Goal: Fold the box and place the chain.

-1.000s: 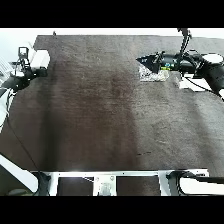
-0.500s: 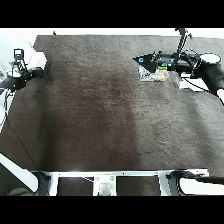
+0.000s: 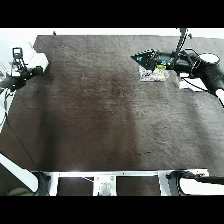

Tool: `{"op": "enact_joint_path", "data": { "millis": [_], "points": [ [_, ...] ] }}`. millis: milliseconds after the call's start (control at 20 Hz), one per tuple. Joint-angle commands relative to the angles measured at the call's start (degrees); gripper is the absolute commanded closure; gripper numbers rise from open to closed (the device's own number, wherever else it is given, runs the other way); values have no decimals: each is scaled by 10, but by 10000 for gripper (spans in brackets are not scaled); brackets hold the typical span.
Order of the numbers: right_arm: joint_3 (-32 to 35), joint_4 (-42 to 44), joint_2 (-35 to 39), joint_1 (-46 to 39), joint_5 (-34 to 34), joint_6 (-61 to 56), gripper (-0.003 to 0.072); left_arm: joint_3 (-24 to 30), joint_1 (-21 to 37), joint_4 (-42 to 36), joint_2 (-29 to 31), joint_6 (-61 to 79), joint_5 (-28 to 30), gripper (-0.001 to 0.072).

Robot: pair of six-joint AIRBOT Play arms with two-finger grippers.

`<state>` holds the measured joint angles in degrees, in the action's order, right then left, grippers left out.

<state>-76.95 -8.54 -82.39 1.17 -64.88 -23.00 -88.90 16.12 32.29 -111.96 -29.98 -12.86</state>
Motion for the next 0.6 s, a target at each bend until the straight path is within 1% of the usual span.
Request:
{"op": "enact_joint_path", "data": {
  "millis": [0, 50, 250, 450, 550],
  "points": [
    [0, 2, 0, 1, -7, -7, 422, 0, 0, -1, 0, -2, -1, -11],
    [0, 3, 0, 1, -7, -7, 387, 0, 0, -1, 0, -2, -3, -11],
    [0, 11, 1, 0, -19, -6, 387, 0, 4, 8, 8, 5, -33, -11],
    [0, 11, 14, 0, -24, -6, 384, 0, 28, 21, 43, 4, -65, -11],
    [0, 11, 29, 0, -27, -6, 376, 0, 47, 23, 64, 4, -108, -11]
  ]
}}
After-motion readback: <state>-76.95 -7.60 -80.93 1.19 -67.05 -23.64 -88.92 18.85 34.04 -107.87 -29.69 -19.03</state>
